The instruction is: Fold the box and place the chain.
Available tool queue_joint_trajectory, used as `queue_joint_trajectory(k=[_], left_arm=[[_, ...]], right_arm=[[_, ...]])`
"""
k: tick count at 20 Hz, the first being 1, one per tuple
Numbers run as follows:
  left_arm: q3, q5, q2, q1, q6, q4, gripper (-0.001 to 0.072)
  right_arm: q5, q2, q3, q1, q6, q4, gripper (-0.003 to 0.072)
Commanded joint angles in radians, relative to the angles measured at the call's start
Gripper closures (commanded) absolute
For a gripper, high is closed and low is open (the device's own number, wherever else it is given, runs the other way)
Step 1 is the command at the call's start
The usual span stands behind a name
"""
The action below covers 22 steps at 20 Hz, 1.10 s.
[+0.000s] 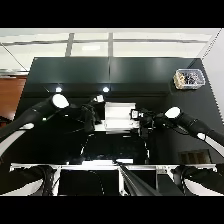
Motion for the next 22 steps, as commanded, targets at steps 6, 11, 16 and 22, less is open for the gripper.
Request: queue_joint_trajectory(k=[6, 11, 16, 22], left_arm=[[-0.039, -0.159, 0.139, 0.370, -1.088, 0.333, 0.0679], [-0.127, -0.284, -0.068, 0.400, -0.934, -0.127, 0.0682], [-0.088, -0.154, -0.166, 0.230, -0.894, -0.187, 0.0682], [-0.048, -0.164, -0.174, 0.157, -0.717, -0.187, 0.0681]], right_arm=[[0.000, 0.000, 0.000, 0.001, 0.001, 0.000, 0.0213], [0.000, 0.000, 0.000, 0.001, 0.001, 0.000, 0.0214], [-0.001, 0.000, 0.000, 0.001, 0.001, 0.000, 0.0213], [-0.007, 0.000, 0.000, 0.001, 0.007, 0.003, 0.0213]])
